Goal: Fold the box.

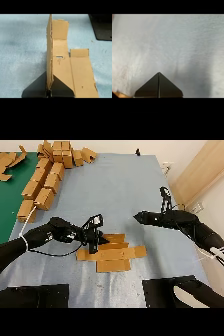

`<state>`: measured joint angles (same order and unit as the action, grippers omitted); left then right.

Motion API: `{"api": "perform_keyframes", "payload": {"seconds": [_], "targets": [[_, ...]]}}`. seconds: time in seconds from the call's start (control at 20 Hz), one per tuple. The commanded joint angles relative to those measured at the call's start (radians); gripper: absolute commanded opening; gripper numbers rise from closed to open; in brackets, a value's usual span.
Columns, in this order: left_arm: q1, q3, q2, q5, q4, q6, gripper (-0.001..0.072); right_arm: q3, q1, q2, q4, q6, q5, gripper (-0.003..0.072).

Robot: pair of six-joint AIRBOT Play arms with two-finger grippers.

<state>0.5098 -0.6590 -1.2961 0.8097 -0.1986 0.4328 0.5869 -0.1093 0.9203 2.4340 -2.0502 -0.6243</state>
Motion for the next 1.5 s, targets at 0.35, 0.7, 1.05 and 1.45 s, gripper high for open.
{"api": "perform_keyframes", "payload": {"seconds": [0.35,0.7,1.05,1.45], "targets": [[0.000,0.000,0.000,0.147,-0.003,-0.007,0.0013,-0.072,-0.072,-0.351,-0.415,0.289,-0.231,0.0001],[0.001,0.000,0.000,0.146,-0.003,-0.007,0.0013,-0.102,-0.073,-0.398,-0.415,0.300,-0.231,0.0002],[0.000,0.000,0.000,0.140,-0.004,-0.007,0.0013,-0.102,-0.080,-0.396,-0.379,0.260,-0.240,0.0002],[0.000,0.000,0.000,0.054,-0.004,-0.061,0.0013,-0.102,-0.098,-0.339,-0.377,0.240,-0.245,0.0002]]}}
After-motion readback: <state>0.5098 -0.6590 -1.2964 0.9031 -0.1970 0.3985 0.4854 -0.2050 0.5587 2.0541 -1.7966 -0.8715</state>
